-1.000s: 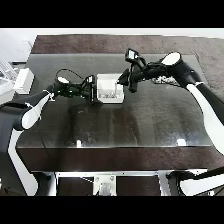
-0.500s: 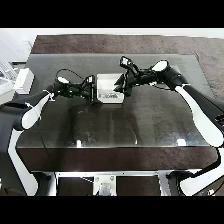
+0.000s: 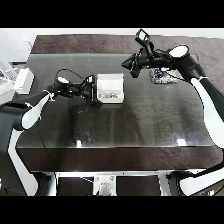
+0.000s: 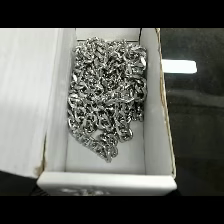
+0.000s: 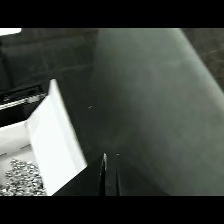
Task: Fold the box and place the chain.
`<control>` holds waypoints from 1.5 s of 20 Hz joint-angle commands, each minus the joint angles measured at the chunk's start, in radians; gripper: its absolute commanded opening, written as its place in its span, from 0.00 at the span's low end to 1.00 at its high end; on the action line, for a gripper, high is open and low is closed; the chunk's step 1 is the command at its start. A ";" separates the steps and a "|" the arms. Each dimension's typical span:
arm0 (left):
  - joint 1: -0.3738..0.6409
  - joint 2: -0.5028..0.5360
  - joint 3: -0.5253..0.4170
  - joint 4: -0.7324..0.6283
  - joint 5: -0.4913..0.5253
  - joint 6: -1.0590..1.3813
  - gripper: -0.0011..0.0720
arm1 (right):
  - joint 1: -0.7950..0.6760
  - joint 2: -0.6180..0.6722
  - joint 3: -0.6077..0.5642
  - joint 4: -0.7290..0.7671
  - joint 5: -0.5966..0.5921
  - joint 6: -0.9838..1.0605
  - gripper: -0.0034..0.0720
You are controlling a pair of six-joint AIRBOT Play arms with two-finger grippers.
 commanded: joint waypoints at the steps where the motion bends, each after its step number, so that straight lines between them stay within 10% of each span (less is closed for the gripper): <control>1: 0.001 0.000 0.000 0.000 0.000 0.000 0.63 | -0.017 -0.080 0.080 0.024 -0.024 0.027 0.13; 20: 0.001 0.000 0.000 0.000 0.000 0.000 0.63 | 0.008 -0.203 0.111 0.058 0.396 0.095 0.05; 22: 0.001 0.000 0.000 0.000 0.000 0.000 0.63 | 0.012 -0.203 0.111 0.058 0.403 0.095 0.23; 30: 0.001 0.000 0.000 0.000 0.000 0.000 0.63 | 0.014 -0.208 0.111 0.065 0.489 0.094 0.36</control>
